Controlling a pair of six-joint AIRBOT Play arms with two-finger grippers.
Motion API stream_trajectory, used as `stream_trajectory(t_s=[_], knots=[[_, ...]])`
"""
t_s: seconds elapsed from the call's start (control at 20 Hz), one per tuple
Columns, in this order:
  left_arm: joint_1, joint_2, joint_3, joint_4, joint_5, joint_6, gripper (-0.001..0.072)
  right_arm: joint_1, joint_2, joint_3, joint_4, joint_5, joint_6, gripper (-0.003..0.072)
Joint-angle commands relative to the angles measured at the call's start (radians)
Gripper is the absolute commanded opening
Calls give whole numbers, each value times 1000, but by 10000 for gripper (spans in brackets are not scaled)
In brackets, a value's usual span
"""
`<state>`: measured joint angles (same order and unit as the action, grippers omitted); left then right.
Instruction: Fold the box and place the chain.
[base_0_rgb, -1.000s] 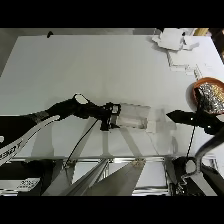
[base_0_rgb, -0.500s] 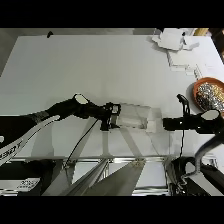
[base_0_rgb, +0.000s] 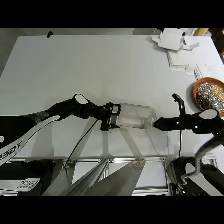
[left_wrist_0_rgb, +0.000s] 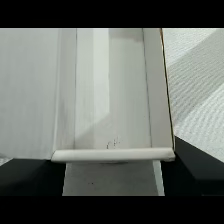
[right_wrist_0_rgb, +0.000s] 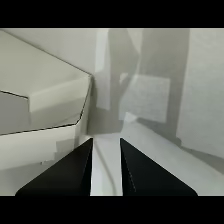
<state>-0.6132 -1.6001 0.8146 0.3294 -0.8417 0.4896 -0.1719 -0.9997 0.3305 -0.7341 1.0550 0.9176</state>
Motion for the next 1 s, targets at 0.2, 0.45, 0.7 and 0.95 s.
stream_trajectory(t_s=[0.2, 0.45, 0.7, 0.95], knots=[[0, 0, 0, 0, 0, 0, 432, 10, 37, 0, 105, 29, -25, 282], [0, 0, 0, 0, 0, 0, 432, 80, 37, 0, 105, 12, -29, 283], [1, 0, 0, 0, 0, 0, 432, 79, 48, 1, 98, 5, -28, 282], [1, 0, 0, 0, 0, 0, 432, 79, 151, 1, 21, 10, 60, 280]])
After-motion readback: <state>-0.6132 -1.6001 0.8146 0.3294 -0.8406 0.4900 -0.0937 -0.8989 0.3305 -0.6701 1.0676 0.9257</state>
